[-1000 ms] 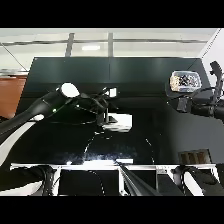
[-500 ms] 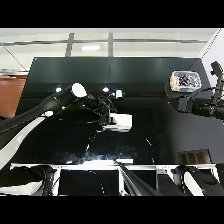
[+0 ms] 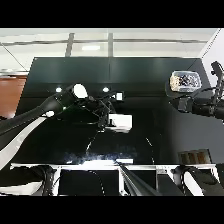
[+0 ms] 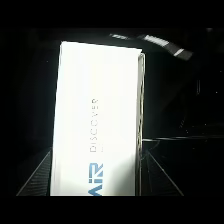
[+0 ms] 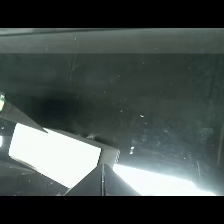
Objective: Fold the box and place the chain.
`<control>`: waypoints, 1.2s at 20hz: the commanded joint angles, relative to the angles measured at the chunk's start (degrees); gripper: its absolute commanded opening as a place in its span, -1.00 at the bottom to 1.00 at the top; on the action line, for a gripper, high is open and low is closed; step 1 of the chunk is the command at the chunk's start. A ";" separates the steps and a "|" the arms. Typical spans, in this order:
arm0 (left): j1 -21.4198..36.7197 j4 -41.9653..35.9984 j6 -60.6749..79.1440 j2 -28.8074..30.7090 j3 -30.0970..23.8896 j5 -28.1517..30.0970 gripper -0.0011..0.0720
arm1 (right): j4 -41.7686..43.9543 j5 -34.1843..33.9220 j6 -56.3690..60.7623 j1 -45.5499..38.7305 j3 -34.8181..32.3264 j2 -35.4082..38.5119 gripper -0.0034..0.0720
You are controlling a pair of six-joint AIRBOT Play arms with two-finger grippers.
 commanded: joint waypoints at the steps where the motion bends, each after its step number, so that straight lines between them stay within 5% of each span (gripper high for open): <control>1: -1.16 0.79 -0.02 -0.02 0.07 0.42 0.98 | -0.09 -0.24 0.00 0.00 0.04 0.04 -0.88; 12: -10.03 16.17 -11.87 -3.19 -0.02 10.62 0.97 | -0.09 -0.28 0.02 0.00 0.04 0.04 -0.88; 13: -10.45 16.41 -13.16 -3.17 0.02 10.60 0.91 | -0.09 -0.31 0.04 0.00 0.04 0.04 -0.88; 15: -10.43 17.31 -17.99 -2.69 0.44 10.51 0.16 | -0.09 -0.31 0.02 0.00 0.04 0.04 -0.88; 16: -10.01 17.99 -19.17 -2.05 0.52 10.54 0.09 | -0.09 -0.31 0.02 0.00 0.04 0.04 -0.88; 20: -2.71 24.02 -25.90 2.69 0.66 10.56 0.09 | -0.09 -0.31 0.26 0.00 0.04 0.04 -0.88; 24: 15.85 30.05 -32.00 4.68 2.47 11.91 0.09 | 0.28 -0.13 1.51 0.02 0.04 0.04 -0.88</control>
